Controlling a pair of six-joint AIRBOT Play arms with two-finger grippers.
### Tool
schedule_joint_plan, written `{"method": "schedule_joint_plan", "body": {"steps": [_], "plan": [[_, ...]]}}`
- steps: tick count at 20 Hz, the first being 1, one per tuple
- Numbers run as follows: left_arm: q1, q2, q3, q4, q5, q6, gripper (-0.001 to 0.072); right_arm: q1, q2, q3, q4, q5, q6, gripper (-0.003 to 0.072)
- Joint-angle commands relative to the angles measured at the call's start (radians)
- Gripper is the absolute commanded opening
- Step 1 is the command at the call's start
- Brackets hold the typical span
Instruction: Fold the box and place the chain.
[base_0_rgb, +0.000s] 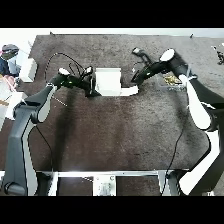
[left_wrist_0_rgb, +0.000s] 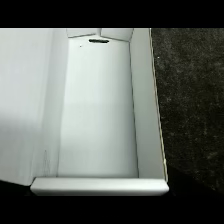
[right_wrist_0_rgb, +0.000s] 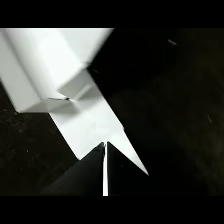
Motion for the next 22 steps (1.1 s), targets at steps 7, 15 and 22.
{"method": "schedule_joint_plan", "body": {"steps": [7, 15, 22], "plan": [[0.001, -0.001, 0.000, -0.002, 0.001, 0.000, 0.0481, -0.151, 0.028, -0.132, 0.017, 0.053, 0.500, 0.0028], [0.001, -0.001, 0.000, -0.002, 0.001, 0.000, 0.0481, -0.082, -0.077, -0.223, 0.211, -0.080, 0.438, 0.0029], [0.001, -0.001, 0.000, -0.002, 0.002, 0.000, 0.0481, -0.050, 0.002, -0.222, 0.313, -0.089, 0.410, 0.0245]]}}
